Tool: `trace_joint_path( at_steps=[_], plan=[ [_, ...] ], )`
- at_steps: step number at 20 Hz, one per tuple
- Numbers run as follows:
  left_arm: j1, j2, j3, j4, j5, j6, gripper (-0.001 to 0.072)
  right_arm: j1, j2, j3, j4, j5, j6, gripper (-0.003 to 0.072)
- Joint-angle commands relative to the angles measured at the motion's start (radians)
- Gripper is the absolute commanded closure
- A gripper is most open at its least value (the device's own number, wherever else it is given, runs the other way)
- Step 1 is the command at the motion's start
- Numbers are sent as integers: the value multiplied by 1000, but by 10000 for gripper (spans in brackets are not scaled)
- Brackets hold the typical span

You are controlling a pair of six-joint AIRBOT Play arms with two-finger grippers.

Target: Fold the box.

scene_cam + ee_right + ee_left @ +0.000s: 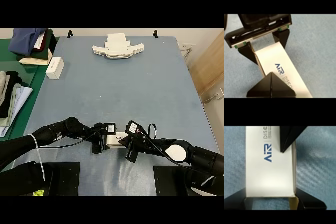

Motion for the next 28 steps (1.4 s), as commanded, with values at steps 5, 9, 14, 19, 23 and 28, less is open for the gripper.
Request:
trace_joint_path(
  at_steps=[5, 9, 14, 19, 23, 28],
  plan=[
    [1, 0, 0, 0, 0, 0, 297, 1, -4, -21, 1, 12, 0, 681],
    [1, 0, 0, 0, 0, 0, 297, 1, 5, -15, 1, 2, 0, 681],
    [1, 0, 0, 0, 0, 0, 297, 0, 107, 67, -2, -51, 0, 681],
    [1, 0, 0, 0, 0, 0, 298, -105, 139, 119, -20, -51, 4, 681],
    [1, 0, 0, 0, 0, 0, 298, -268, 95, 131, -78, 13, 127, 681],
    [1, 0, 1, -1, 9, 0, 298, -474, -124, 372, -553, 483, 715, 681]
  ],
)
